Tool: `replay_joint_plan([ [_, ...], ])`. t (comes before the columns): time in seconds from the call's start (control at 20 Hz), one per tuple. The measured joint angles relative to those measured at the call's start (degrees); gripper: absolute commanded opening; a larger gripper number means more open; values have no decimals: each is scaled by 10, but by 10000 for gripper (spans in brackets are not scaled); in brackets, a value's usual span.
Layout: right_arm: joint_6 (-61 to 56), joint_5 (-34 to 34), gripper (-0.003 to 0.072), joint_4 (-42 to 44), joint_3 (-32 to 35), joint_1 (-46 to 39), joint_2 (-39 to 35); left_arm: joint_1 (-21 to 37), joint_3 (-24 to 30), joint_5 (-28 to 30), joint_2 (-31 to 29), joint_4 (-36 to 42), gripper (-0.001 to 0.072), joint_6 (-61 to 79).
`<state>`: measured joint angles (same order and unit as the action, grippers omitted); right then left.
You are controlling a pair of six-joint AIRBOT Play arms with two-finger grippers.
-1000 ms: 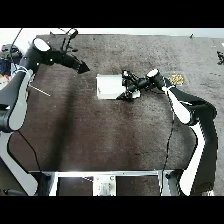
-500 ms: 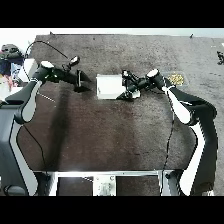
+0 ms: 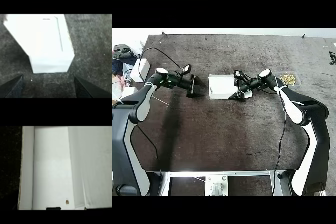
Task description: Fold the box and place the chain.
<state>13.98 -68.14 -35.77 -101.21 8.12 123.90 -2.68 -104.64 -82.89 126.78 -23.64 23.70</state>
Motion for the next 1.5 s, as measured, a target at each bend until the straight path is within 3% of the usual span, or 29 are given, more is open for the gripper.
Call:
replay_joint_plan([
  [0.6,0,0,467,0,0,0,0,-27,14,56,1,21,720,37],
  [0.95,-1,-2,467,-1,0,0,0,-42,15,35,12,30,720,28],
  [1.5,0,-1,467,0,0,0,0,-58,15,47,18,34,719,19],
])
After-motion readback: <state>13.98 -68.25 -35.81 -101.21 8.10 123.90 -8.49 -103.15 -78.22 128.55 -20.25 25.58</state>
